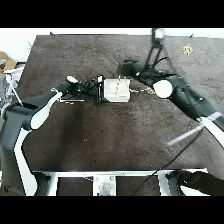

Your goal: Fold the box and place the chain.

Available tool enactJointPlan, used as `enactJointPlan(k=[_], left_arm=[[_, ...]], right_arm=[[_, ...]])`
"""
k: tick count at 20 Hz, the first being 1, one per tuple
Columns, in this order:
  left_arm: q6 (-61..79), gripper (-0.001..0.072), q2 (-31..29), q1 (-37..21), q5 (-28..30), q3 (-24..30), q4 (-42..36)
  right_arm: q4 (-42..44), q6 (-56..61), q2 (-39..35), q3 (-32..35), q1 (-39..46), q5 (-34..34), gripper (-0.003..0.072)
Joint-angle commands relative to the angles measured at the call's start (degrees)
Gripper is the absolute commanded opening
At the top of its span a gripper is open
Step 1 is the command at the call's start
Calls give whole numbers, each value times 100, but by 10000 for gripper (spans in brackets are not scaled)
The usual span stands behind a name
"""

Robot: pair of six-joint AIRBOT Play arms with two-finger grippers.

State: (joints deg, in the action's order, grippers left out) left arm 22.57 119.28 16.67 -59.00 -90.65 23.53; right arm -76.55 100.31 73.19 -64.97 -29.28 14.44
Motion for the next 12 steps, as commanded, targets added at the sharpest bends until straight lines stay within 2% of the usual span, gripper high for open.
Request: enactJointPlan(k=[1,4,7,8,9,10,12], left_arm=[[0,269,0,0,4,0,2],[0,269,0,0,2,0,2],[0,269,0,0,4,0,2],[0,269,0,0,4,0,2],[0,269,0,0,4,0,2],[0,269,0,0,4,0,2],[0,269,0,0,4,0,2]], right_arm=[[7,7,710,-20,-197,299,1],[2,24,1156,-17,-164,369,2],[-236,-24,1257,-17,-55,505,8],[-234,-24,1257,-17,-7,546,217],[-238,-55,1255,-20,46,616,462],[-234,-162,1255,-20,96,710,352],[-269,-173,1196,-17,225,975,319]])
